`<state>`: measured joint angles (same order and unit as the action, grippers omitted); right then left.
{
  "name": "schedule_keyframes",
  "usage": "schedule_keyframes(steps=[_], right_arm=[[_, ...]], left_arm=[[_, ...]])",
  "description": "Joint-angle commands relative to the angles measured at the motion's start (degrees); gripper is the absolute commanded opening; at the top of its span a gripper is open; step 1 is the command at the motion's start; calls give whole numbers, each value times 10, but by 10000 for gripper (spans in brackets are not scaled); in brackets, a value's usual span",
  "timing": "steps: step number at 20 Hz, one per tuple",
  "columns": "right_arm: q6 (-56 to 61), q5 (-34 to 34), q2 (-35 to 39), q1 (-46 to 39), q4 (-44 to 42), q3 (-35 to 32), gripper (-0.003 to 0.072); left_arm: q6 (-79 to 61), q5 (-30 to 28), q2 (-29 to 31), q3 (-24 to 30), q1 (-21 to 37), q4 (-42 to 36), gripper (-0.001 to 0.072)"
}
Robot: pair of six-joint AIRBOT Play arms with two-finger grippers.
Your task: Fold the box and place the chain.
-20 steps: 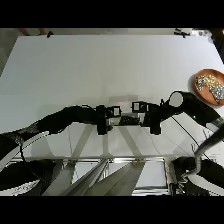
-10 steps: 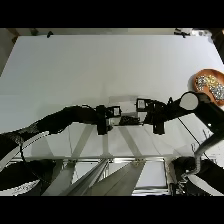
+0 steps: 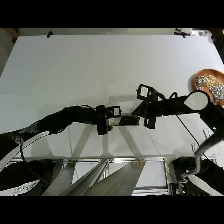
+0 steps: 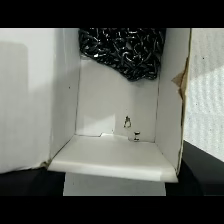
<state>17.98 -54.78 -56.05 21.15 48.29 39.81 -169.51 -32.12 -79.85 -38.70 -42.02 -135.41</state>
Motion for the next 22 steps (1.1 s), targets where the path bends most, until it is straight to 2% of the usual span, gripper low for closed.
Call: schedule_keyframes(steps=[1, 5, 9, 15, 20, 22], right_arm=[[2, 47, -59, 24, -48, 1, 14], [-1, 80, -101, 63, -82, 1, 14], [-5, 114, -104, 98, -96, 1, 15], [-31, 115, -104, 125, -147, 3, 15], [11, 116, -104, 103, -103, 4, 21], [60, 115, -104, 78, -91, 4, 136]], left_arm=[[0, 0, 0, 0, 0, 0, 83], [0, 0, 0, 0, 0, 0, 83], [0, 0, 0, 0, 0, 0, 83], [0, 0, 0, 0, 0, 0, 83], [0, 0, 0, 0, 0, 0, 83], [0, 0, 0, 0, 0, 0, 83]])
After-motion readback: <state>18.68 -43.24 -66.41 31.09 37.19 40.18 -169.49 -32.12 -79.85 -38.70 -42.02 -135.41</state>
